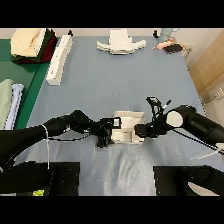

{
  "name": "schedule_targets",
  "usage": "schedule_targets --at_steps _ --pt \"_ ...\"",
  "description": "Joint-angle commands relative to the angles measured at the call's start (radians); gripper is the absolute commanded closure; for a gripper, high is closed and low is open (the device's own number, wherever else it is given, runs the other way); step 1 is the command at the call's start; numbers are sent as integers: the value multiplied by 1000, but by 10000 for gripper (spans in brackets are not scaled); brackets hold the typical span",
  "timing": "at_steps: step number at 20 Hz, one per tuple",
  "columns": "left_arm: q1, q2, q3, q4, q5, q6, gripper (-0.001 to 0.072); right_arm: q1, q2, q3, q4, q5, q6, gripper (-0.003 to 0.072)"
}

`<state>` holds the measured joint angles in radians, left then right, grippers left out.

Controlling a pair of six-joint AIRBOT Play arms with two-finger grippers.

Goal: Fold the box.

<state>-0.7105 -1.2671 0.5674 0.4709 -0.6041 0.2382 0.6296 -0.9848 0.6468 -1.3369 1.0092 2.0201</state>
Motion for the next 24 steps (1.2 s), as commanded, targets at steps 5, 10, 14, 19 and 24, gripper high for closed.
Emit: schedule_targets --at_steps 5,10,14,19,24 --pt "0 1 0 0 0 0 245 216 -174 161 -272 151 425 391" --pt "0 1 0 0 0 0 245 218 -233 181 -279 170 478 392" --pt "0 1 0 0 0 0 245 218 -244 181 -315 172 512 473" --pt "0 1 0 0 0 0 245 219 -244 181 -321 171 523 684" --pt "0 1 0 0 0 0 245 219 -244 181 -325 195 519 654"
